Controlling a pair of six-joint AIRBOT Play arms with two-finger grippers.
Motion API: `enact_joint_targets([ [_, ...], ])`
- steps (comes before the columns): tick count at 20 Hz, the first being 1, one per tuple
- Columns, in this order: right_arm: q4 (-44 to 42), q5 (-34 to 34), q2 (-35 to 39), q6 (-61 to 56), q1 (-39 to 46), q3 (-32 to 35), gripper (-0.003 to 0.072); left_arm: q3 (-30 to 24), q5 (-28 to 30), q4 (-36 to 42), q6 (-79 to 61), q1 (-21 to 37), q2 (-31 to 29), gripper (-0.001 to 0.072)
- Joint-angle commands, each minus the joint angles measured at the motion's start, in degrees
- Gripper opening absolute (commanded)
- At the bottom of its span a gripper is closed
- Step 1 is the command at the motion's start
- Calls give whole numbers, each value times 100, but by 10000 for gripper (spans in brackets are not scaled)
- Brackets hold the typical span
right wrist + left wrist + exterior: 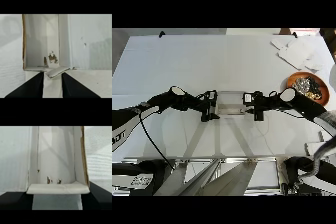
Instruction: Fold the box and place the chain.
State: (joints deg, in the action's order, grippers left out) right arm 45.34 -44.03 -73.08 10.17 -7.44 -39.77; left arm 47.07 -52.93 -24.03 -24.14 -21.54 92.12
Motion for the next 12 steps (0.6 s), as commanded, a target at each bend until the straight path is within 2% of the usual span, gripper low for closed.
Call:
enact_joint_targets([
  [1, -127, -101, -4, 66, -7, 0, 167, 2, 0, -2, 0, 0, -4, 291],
  [6, -127, -271, -4, 66, -90, 0, 152, 2, 0, 0, 0, 0, -4, 291],
  [10, -122, 195, -4, 63, -413, 0, 148, 2, 0, -2, 0, 0, -4, 291],
  [12, -122, 435, -4, 63, -546, 0, 110, 4, 0, 0, 0, 0, -4, 291],
])
